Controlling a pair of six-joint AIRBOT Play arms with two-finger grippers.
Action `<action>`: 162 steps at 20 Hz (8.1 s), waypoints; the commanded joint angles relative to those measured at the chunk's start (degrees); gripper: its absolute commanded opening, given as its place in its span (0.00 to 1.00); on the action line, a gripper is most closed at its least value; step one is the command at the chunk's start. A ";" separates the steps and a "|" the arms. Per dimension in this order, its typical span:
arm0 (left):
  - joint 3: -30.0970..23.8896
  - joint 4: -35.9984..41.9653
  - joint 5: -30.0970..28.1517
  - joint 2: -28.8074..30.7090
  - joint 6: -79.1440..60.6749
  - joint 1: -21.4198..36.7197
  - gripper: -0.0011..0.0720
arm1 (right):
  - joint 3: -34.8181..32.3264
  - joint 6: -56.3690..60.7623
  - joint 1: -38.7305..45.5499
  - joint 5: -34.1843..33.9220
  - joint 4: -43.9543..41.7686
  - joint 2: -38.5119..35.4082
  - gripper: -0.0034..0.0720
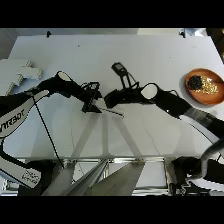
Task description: Fold the box and place the chain.
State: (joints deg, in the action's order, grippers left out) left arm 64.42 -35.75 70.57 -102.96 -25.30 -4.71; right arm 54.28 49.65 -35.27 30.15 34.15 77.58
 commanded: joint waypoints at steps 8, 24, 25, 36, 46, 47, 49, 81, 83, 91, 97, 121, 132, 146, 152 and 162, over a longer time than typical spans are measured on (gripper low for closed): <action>0.04 -0.11 -0.02 0.04 -0.15 -0.02 0.55 | -11.87 -1.62 5.40 1.46 -4.85 -6.25 0.06; 0.04 -0.11 -0.02 0.04 -0.15 -0.02 0.55 | -17.81 -2.97 1.16 0.33 -11.93 -3.21 0.06; 0.04 -0.11 -0.02 0.04 -0.15 -0.02 0.55 | -17.81 -2.97 1.16 0.33 -11.89 -3.21 0.06; 0.04 -0.11 -0.02 0.04 -0.15 -0.02 0.55 | -17.59 -3.85 1.05 0.11 -13.86 -3.56 0.06; 0.04 -0.11 -0.02 0.04 -0.15 -0.02 0.55 | -16.52 -6.67 1.05 -11.74 -20.98 -9.57 0.06; 0.04 -0.11 -0.04 0.04 -0.15 -0.02 0.55 | -16.46 -6.67 1.05 -11.47 -21.84 -9.11 0.06; 0.04 -0.11 -0.04 0.04 -0.15 -0.02 0.55 | -15.41 -6.67 1.05 -9.92 -22.38 -7.85 0.06; 0.04 -0.11 -0.02 0.04 -0.15 -0.02 0.55 | -4.87 16.46 9.53 -6.43 18.10 -13.25 0.06; 0.04 -0.11 -0.02 0.04 -0.15 -0.02 0.55 | -4.87 22.69 16.74 0.00 29.83 -16.35 0.06; 0.04 -0.11 -0.04 0.04 -0.15 -0.02 0.55 | -4.87 26.84 34.21 12.85 44.09 -21.27 0.07; 0.04 0.33 -0.13 0.04 -0.13 -0.04 0.54 | -4.87 26.84 34.14 12.46 43.43 -21.27 0.07; 0.04 1.81 -15.21 17.84 24.63 -0.22 0.03 | -4.87 26.84 34.14 12.41 43.43 -21.27 0.07; 0.04 0.81 -41.20 22.08 47.56 7.32 0.03 | -4.87 26.84 34.14 12.31 43.41 -21.27 0.07; 0.00 -20.79 -42.29 14.95 65.40 18.88 0.02 | -4.87 26.84 34.16 12.31 43.43 -21.27 0.07; 0.00 -23.50 -44.92 8.17 72.41 18.88 0.02 | -4.87 26.84 34.16 12.31 43.43 -21.27 0.07; -0.02 -54.49 -46.84 6.49 110.81 18.88 0.03 | -4.87 26.84 34.14 12.31 43.43 -21.27 0.07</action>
State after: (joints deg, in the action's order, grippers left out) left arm 64.40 -84.14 23.20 -96.14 78.63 14.15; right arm 49.36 76.47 -1.13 42.46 77.58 56.36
